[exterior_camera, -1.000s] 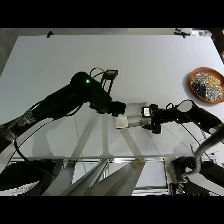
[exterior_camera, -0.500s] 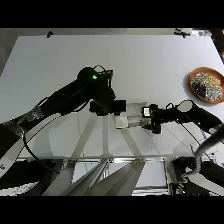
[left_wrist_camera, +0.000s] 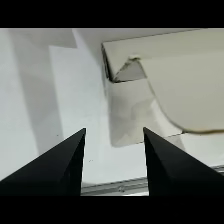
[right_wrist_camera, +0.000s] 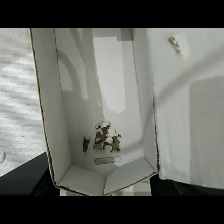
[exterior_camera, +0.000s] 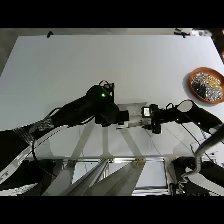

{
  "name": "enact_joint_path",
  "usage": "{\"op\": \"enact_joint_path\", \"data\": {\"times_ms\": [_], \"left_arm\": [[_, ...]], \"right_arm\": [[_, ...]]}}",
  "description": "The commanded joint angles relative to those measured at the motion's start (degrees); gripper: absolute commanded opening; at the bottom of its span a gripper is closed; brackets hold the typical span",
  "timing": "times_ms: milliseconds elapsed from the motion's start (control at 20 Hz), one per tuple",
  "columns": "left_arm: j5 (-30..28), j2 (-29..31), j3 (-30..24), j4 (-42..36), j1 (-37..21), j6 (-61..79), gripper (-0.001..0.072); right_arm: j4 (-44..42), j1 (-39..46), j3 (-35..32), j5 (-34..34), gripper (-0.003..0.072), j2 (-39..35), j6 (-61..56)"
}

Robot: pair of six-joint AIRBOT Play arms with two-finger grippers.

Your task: Fold the box and place the chain.

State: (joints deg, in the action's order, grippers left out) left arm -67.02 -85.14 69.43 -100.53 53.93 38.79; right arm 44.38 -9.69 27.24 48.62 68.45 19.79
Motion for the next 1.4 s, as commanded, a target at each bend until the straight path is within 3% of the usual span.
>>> {"op": "enact_joint_path", "data": {"times_ms": [0, 950, 1350], "left_arm": [[4.63, -0.07, -0.7, -0.5, 0.37, -0.48, 0.0392], [5.38, -5.64, -0.9, -1.62, 0.28, -0.26, 0.0391], [9.49, -6.1, -4.07, 1.2, 0.26, -0.26, 0.037]], "right_arm": [[0.0, 0.0, 0.04, 0.0, 0.0433, -0.07, -0.02], [0.0, 0.0, 0.04, 0.0, 0.0433, -0.04, -0.02], [0.0, 0.0, 0.04, 0.0, 0.0433, -0.04, 0.0]]}}
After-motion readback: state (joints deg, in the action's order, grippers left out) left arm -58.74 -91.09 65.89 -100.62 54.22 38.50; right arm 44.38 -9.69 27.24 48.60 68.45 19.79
